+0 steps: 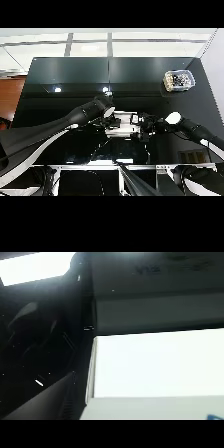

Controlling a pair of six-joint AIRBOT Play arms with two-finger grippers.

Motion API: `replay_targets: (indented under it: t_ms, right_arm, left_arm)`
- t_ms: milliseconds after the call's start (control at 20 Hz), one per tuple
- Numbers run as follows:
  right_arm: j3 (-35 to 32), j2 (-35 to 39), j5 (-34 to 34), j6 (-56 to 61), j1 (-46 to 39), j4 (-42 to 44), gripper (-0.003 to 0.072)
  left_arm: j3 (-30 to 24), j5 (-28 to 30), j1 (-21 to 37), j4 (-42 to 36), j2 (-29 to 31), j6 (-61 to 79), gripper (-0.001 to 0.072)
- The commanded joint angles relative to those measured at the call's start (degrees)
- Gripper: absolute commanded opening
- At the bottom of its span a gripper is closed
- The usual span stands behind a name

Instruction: Fold the box and place the chain.

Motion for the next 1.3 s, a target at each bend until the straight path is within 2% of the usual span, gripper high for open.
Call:
replay_targets:
  t_ms: [0,50,100,450,500,550,600,750,850,950,1000,1250]
  right_arm:
    - [0.00,-0.04,0.02,0.00,0.07,0.02,0.0187]
    - [0.00,-0.04,0.02,0.00,0.07,0.02,0.0187]
    - [0.00,-0.04,0.02,0.00,0.07,0.02,0.0187]
    - [0.00,-0.04,0.02,0.00,0.07,0.02,0.0187]
    - [0.00,-0.04,0.02,0.00,0.07,0.02,0.0187]
    - [0.00,-0.04,0.02,0.00,0.07,0.02,0.0187]
    - [-0.02,-0.04,0.02,0.00,0.07,0.02,0.0187]
    - [-0.02,-0.04,0.02,0.00,0.07,0.02,0.0187]
    - [0.00,-0.04,0.02,0.00,0.07,0.02,0.0187]
    - [0.00,-0.04,0.02,0.00,0.07,0.02,0.0187]
    - [0.00,-0.04,0.02,0.00,0.07,0.02,0.0187]
    - [0.00,-0.04,0.02,0.00,0.07,0.02,0.0187]
  left_arm:
    - [0.35,-0.28,-0.15,0.15,-0.26,-0.46,0.0343]
    - [0.35,-0.26,-0.13,-0.04,-0.26,-0.44,0.0288]
    - [0.35,-0.28,-0.13,-0.04,-0.26,-0.39,0.0267]
    - [0.35,0.20,-0.15,-1.62,-0.81,-0.20,0.0267]
    - [0.35,0.15,-0.13,-1.81,-0.81,-0.20,0.0247]
    - [0.35,0.13,-0.11,-1.81,-0.81,-0.20,0.0097]
    - [0.35,0.15,-0.11,-1.81,-0.81,-0.20,0.0022]
    - [0.35,0.13,-0.11,-1.88,-0.81,-0.57,0.0021]
    - [0.35,0.22,-0.11,-2.14,-0.81,-0.79,0.0037]
    - [0.35,0.15,-0.11,-2.71,-0.81,-0.81,0.0258]
    - [0.35,0.15,-0.11,-2.82,-0.81,-1.31,0.0339]
    - [0.35,0.20,-0.11,-2.54,-0.83,-2.14,0.0354]
